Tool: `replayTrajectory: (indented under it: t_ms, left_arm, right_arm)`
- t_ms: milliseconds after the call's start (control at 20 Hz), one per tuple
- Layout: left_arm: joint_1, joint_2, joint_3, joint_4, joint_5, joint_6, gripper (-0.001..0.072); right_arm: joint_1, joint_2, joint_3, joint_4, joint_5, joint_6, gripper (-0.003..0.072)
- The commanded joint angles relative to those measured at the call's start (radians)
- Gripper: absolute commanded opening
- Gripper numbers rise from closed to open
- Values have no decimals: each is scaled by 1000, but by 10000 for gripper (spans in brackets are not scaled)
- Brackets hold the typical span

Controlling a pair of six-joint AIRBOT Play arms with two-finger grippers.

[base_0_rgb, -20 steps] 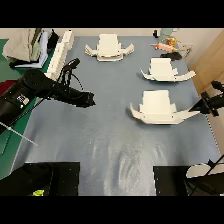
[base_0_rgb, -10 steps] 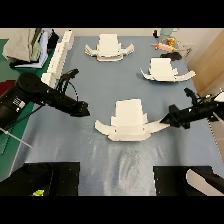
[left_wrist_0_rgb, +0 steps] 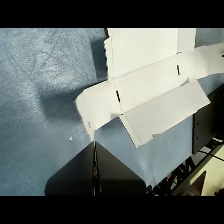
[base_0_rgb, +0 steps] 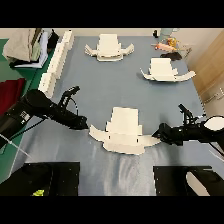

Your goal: Fold the box.

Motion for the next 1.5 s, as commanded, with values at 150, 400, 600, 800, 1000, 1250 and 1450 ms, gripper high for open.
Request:
replayTrajectory:
  t_ms: [150,400,600,800,1000,1250,1450]
  left_arm:
    - [1,2,-9,0,27,5,20]
    - [1,2,-8,-7,17,5,20]
    - [1,-30,40,-6,-2,10,637]
    - [1,-61,74,-5,9,24,525]
    - [1,-157,74,23,10,57,525]
    - [1,-285,85,-25,175,176,525]
    - [1,-406,159,-248,216,427,525]
  right_arm:
    - [10,-89,-14,6,-2,-12,205]
    - [86,-133,-14,51,-39,-177,4]
    - [237,-81,-16,100,-224,-372,4]
    - [364,54,-16,82,-353,-367,3]
    - [381,106,-16,-17,-366,-302,3]
    - [381,102,-16,-27,-342,-298,3]
    - [381,102,-16,-27,-339,-298,4]
